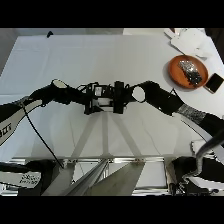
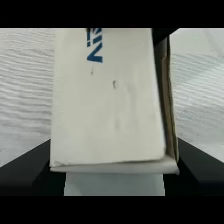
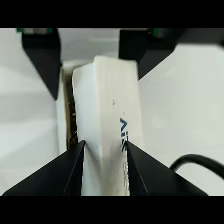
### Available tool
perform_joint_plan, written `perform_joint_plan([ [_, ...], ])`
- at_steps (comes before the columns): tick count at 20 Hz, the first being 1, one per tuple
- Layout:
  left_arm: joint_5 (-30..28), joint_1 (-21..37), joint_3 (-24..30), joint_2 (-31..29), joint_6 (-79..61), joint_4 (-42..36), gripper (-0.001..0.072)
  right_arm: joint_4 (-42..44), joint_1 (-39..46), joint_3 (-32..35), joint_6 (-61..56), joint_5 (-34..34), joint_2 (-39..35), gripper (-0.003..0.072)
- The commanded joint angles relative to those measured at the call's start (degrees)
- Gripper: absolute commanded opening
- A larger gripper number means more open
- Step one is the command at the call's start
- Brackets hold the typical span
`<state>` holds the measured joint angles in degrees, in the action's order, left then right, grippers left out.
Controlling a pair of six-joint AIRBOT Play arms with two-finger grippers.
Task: Fold the box and place the chain.
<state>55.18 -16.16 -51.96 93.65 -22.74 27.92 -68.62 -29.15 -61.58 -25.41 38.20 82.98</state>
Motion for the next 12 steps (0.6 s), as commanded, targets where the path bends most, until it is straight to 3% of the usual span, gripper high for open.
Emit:
perform_joint_plan([
  [1,-0.3,0.0,0.0,0.0,0.1,0.0,0.038,0.1,-0.1,0.0,-0.2,6.6,0.0,0.0257],
  [3,-0.3,0.0,0.0,0.0,0.1,0.0,0.038,0.1,-0.1,0.0,-0.2,7.9,0.0,0.028],
  [4,-0.3,0.0,0.0,0.0,0.1,0.0,0.038,0.2,-0.1,0.0,-0.2,7.6,0.0,0.0347],
  [5,-0.3,0.0,0.0,0.0,0.1,0.0,0.038,0.1,-0.1,0.0,-0.2,7.3,0.0,0.0369],
  [12,-0.3,0.0,0.0,0.0,0.1,0.0,0.038,0.1,0.2,0.0,-5.7,6.4,-4.0,0.0411],
])
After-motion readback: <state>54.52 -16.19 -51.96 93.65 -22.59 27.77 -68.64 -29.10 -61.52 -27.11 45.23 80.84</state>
